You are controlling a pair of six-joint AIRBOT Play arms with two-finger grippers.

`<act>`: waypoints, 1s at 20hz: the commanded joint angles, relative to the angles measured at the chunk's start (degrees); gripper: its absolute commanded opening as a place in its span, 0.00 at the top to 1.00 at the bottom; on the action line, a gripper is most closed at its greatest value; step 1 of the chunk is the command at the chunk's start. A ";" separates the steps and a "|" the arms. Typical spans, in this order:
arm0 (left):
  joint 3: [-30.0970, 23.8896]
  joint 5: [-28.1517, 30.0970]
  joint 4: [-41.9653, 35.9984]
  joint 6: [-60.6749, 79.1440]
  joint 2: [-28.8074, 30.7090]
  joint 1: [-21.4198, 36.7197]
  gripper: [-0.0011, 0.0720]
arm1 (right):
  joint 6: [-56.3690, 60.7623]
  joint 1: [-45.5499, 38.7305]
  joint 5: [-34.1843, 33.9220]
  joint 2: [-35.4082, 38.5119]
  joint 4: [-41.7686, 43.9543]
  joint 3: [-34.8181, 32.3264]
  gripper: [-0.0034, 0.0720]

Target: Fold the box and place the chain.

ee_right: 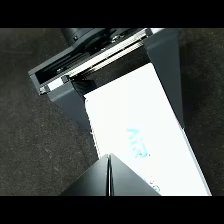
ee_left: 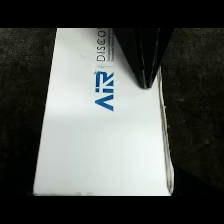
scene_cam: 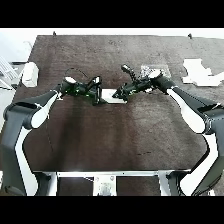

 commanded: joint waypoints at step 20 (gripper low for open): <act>0.02 0.04 -0.02 -0.07 0.00 0.07 0.42 | 14.12 -2.56 -12.41 50.88 -2.43 -28.81 0.94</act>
